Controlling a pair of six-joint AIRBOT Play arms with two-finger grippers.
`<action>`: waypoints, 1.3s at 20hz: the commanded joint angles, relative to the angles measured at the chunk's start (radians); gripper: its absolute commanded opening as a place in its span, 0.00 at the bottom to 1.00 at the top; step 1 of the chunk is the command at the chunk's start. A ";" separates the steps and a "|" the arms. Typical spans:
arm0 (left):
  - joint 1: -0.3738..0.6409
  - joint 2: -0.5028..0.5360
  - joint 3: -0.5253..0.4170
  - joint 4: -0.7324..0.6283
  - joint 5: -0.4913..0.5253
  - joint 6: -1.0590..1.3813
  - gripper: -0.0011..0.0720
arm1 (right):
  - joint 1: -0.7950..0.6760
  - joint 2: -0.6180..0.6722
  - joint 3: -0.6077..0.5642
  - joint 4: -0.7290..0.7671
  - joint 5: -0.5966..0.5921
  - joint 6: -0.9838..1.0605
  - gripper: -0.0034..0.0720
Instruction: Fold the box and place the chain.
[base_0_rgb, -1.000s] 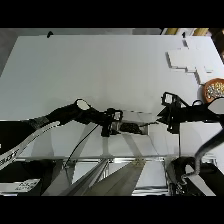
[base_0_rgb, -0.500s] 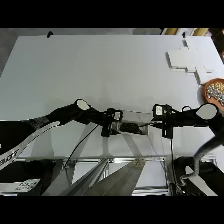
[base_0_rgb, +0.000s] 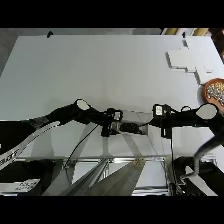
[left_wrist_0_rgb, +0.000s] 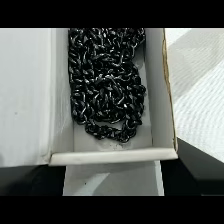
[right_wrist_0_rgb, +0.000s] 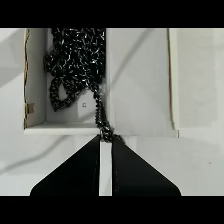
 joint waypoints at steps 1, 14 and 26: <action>0.000 0.000 0.001 0.000 0.000 0.000 0.20 | 0.001 0.000 -0.001 -0.014 0.025 0.008 0.07; 0.000 0.000 0.001 0.000 0.000 0.000 0.20 | 0.001 0.303 0.000 0.192 0.091 0.324 0.07; 0.001 0.000 0.001 0.000 0.000 0.000 0.20 | 0.001 0.301 -0.001 0.666 0.071 0.286 0.07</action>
